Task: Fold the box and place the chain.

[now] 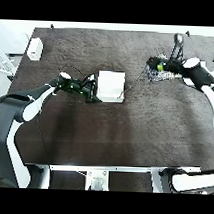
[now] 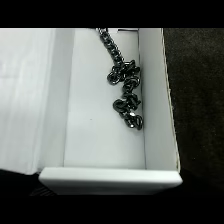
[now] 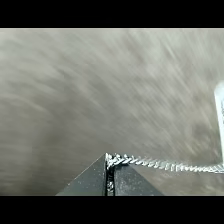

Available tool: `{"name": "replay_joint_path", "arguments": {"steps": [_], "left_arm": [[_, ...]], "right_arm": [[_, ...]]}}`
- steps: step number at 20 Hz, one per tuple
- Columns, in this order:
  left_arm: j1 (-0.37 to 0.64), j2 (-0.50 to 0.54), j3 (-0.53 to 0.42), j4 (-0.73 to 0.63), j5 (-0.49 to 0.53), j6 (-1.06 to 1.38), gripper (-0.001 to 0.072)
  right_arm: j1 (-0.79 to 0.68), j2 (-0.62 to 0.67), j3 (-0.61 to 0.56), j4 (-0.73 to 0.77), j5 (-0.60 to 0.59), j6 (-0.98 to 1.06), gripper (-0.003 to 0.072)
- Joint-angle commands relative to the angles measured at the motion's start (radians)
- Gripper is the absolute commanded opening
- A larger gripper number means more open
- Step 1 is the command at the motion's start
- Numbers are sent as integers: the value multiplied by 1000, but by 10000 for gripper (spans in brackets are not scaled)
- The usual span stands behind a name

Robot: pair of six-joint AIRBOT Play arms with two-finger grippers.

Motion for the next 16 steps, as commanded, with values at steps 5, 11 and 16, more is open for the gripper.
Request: {"name": "replay_joint_path", "arguments": {"steps": [5, 11, 16], "left_arm": [[0, 1, 0, 0, 0, 0, 233], [0, 1, 0, 0, 0, 0, 233], [0, 1, 0, 0, 0, 0, 233]], "right_arm": [[185, 381, -3, -367, 15, 233, 9], [411, 488, -3, -550, 22, 376, 9], [589, 464, -5, -590, -7, 449, 9]]}}
